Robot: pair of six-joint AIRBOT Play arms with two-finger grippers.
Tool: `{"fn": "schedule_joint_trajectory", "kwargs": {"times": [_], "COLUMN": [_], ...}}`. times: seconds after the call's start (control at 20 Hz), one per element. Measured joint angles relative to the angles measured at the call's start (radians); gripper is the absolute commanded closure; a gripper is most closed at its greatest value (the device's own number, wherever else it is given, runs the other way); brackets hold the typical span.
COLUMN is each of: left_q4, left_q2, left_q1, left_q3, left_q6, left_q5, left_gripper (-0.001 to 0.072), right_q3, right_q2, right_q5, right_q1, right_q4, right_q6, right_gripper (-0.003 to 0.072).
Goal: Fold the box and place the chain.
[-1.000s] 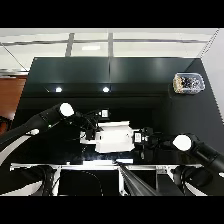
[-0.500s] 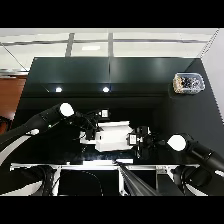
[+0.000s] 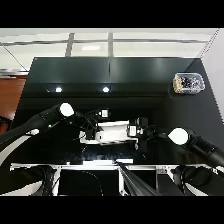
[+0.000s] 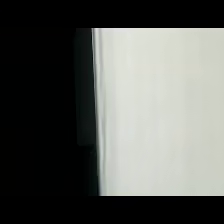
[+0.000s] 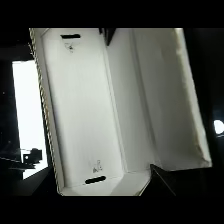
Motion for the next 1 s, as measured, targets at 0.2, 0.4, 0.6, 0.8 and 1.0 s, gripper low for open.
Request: {"fn": "schedule_joint_trajectory", "kwargs": {"times": [0.2,0.4,0.6,0.8,1.0], "left_q4": [0.0,0.0,0.004,0.011,0.005], "left_q2": [0.0,0.0,0.0,0.0,0.0], "left_q1": [0.0,0.0,0.0,0.0,0.0], "left_q3": [0.0,0.0,0.005,0.024,0.034], "left_q6": [0.0,0.0,0.0,0.004,0.003], "left_q5": [0.001,0.001,0.0,-0.001,-0.006], "left_gripper": [0.0684,0.0684,0.0684,0.0684,0.0684], "right_q3": [0.011,0.018,0.042,0.046,0.043], "right_q2": [-0.012,-0.056,-0.098,-0.135,-0.179], "right_q5": [0.012,0.023,0.055,0.116,0.124], "right_q1": [-0.04,-0.054,-0.058,-0.059,-0.059], "right_q4": [0.002,0.067,0.163,0.192,0.18], "right_q6": [-0.002,-0.065,-0.156,-0.188,-0.199], "right_gripper": [0.0004,0.0005,0.0005,0.0005,0.0005]}}
